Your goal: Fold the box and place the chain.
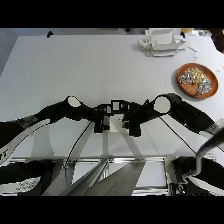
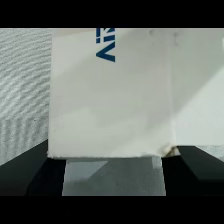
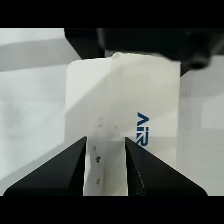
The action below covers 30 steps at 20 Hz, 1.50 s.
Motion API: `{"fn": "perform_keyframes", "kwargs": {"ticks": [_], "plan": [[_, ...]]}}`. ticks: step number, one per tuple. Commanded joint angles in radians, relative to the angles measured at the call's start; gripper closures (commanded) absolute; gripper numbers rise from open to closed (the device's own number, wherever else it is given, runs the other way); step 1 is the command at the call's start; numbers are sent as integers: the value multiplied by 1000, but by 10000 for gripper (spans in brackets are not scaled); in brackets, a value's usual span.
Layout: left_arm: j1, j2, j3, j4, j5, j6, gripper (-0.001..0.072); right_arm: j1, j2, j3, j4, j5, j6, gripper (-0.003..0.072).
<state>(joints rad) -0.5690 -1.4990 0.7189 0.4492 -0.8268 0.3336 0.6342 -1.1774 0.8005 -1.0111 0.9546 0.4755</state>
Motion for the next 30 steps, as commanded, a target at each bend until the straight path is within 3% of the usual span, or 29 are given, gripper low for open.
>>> {"fn": "perform_keyframes", "kwargs": {"ticks": [1,6,10,14,30], "plan": [[0,0,0,0,0,0,460,6,-1,0,-39,-27,35,409],[0,0,0,0,0,0,460,6,-1,0,-130,-59,104,413],[0,0,0,0,0,0,460,6,6,0,-124,-74,103,508],[0,0,0,0,0,0,460,6,15,0,-125,-80,104,531],[0,0,0,0,0,0,460,6,39,1,-129,-165,104,531]]}}
